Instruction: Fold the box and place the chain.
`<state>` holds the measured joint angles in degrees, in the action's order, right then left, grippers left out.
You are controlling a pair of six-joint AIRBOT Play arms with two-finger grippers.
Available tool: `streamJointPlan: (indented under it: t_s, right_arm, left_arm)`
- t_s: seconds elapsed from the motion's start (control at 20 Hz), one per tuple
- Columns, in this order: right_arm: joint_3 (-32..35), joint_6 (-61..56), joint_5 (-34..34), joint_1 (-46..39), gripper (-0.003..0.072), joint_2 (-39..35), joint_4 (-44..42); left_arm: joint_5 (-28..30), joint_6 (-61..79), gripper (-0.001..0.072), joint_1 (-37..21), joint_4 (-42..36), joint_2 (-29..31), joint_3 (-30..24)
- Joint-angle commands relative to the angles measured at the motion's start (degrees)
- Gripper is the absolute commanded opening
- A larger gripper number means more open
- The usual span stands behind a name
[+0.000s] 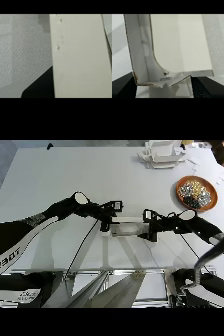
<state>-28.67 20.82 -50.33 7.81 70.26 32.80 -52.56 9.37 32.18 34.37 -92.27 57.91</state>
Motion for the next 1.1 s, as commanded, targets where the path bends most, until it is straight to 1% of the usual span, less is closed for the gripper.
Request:
streamJointPlan:
  t_s: [0.0, 0.35, 0.7, 0.8, 0.85, 0.9, 1.0, 1.05]
  right_arm:
    - [-0.44, 2.51, -1.11, -0.02, 0.0662, 1.9, 0.31]
    - [-0.44, 5.18, 1.55, 0.0, 0.0648, 3.67, -1.6]
    - [-0.44, 4.92, 3.17, 3.17, 0.064, 5.05, -3.1]
    - [-0.44, 4.72, 3.21, 3.13, 0.0576, 5.07, -3.02]
    - [-0.44, 4.72, 3.23, 3.13, 0.0573, 5.11, -3.02]
    - [-0.44, 4.72, 3.26, 3.13, 0.0529, 5.22, -2.89]
    - [-0.44, 4.7, 3.39, 3.13, 0.0518, 5.46, -2.84]
    - [-0.44, 4.7, 3.39, 3.13, 0.0494, 5.49, -2.84]
  left_arm:
    - [0.02, 0.02, 0.0009, 0.04, 0.0, -0.02, -0.02]
    - [0.02, 0.02, 0.0009, 0.04, 0.0, -0.02, -0.02]
    - [0.02, 0.02, 0.0009, 0.04, 0.0, -0.02, -0.02]
    - [0.04, 0.02, 0.0009, 0.04, 0.0, -0.02, -0.02]
    - [0.02, 0.02, 0.0009, 0.04, 0.0, -0.04, -0.02]
    - [0.04, 0.04, 0.0009, 0.04, 0.0, -0.02, -0.02]
    - [0.02, 0.02, 0.0009, 0.04, 0.0, -0.02, -0.02]
    - [0.04, 0.02, 0.0009, 0.04, 0.0, -0.04, -0.02]
